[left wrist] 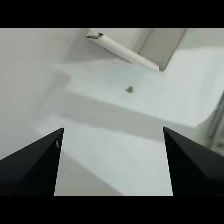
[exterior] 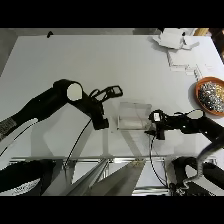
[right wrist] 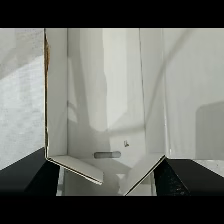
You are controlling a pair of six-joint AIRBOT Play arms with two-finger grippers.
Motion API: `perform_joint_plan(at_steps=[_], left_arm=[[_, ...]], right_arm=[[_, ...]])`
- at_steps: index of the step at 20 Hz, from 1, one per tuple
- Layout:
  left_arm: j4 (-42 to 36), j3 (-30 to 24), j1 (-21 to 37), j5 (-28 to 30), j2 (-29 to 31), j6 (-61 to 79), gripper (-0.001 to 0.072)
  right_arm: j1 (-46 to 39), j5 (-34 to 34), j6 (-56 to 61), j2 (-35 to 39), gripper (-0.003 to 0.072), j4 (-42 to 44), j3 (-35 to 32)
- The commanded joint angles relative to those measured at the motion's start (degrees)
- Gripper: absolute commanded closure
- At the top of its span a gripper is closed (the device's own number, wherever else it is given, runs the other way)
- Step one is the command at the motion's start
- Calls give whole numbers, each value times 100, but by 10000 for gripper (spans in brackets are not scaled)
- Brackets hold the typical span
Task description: Fold the box and place the chain.
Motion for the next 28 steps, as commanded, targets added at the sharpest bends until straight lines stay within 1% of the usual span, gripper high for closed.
perform_joint_plan(at_steps=[1, 2, 3, 4, 6, 7, 8, 11, 14, 20, 28], left_arm=[[-1403, -1062, 422, 1147, -149, 5051, 16], [-1698, -1169, 446, 1272, -297, 5648, 18], [-1982, -1182, 444, 1322, -485, 5812, 17], [-2323, -1182, 428, 1432, -640, 5827, 15], [-2970, -1182, 326, 1847, -861, 5829, 13], [-3158, -1182, 280, 2020, -898, 5827, 11], [-3311, -1182, 249, 2048, -911, 5875, 9], [-3528, -1182, 245, 1781, -962, 6400, 7], [-3587, -1182, 245, 1768, -1082, 6424, 6], [-4068, -1182, 138, 1742, -1185, 6498, 0], [-4144, -1182, 37, 1600, -1292, 6594, -1]], right_arm=[[2, 0, 0, 0, 127, 0, -2], [2, 0, 2, 0, 127, 2, -2], [2, 0, 2, 0, 127, 2, -2], [2, 0, 2, 0, 127, 2, -2], [2, 0, 2, 0, 127, 2, -2], [2, 0, 2, 0, 127, 2, -2], [2, 0, 2, 0, 127, 2, -2], [2, 0, 2, 0, 127, 2, -2], [2, 0, 2, 0, 127, 2, -2], [2, 0, 2, 0, 127, 2, -2], [2, 0, 2, 0, 127, 0, -2]])
